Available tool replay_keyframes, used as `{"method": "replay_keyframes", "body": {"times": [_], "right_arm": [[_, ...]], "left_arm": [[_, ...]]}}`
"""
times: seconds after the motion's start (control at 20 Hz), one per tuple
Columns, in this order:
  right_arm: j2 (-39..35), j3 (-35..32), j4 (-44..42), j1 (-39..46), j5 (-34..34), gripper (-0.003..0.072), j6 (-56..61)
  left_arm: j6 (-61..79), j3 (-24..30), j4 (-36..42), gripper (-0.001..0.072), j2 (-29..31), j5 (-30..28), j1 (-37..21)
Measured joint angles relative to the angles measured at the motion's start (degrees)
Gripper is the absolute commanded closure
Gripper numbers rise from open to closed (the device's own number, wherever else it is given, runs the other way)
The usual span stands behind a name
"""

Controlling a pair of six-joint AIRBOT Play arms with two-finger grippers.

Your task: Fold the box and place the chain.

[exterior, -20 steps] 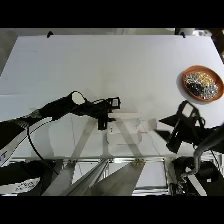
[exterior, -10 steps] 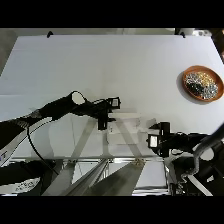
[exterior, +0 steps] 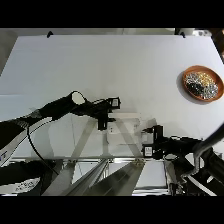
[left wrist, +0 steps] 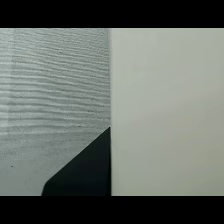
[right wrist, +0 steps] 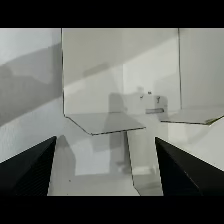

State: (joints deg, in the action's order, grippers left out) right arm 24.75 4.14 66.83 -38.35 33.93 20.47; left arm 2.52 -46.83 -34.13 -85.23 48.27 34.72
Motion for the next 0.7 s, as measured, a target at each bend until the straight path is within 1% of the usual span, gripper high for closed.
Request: {"method": "replay_keyframes", "body": {"times": [0.2, 0.35, 0.7], "right_arm": [[0.48, -0.35, -1.27, -0.5, -1.57, -0.0009, 0.5], [2.56, -0.44, -2.75, -1.49, -3.08, -0.0009, 0.35], [7.1, -0.44, -3.8, -4.96, -11.67, -0.0008, 0.09]], "left_arm": [[-0.02, 0.0, 0.0, 0.0695, 0.02, 0.02, 0.0], [-0.02, 0.0, 0.02, 0.0695, 0.0, 0.02, 0.0], [-0.02, 0.0, 0.02, 0.0695, 0.0, 0.02, 0.0]]}}
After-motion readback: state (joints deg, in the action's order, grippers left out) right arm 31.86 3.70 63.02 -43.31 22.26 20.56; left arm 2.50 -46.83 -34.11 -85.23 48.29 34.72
